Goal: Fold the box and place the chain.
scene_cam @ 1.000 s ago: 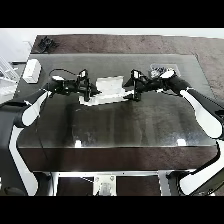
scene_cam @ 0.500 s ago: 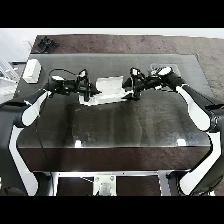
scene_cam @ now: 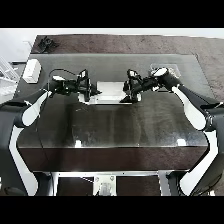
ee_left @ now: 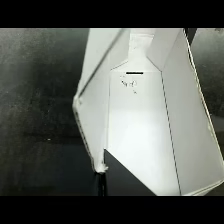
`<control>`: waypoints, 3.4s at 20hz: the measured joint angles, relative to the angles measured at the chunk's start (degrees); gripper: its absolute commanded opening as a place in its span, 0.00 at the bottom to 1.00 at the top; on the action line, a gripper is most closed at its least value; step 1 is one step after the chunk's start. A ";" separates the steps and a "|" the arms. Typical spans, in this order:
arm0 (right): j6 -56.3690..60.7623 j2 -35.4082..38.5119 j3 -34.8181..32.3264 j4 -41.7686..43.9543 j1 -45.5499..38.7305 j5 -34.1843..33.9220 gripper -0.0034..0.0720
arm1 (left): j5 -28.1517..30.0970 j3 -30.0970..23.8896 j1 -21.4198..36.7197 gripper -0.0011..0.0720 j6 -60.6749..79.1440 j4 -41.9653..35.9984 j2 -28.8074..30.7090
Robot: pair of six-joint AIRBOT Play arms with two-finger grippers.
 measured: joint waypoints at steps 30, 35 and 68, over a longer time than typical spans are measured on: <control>-4.55 -3.78 0.07 2.95 0.17 -2.23 1.00 | 0.07 0.00 0.09 0.04 0.00 -0.02 0.00; -4.85 -4.02 0.07 2.95 0.17 -2.21 0.98 | 0.09 0.00 0.09 0.04 0.00 -0.02 0.00; -5.99 -4.17 0.07 0.85 0.28 -3.10 0.90 | 0.11 0.00 0.02 0.04 -0.02 -0.02 0.00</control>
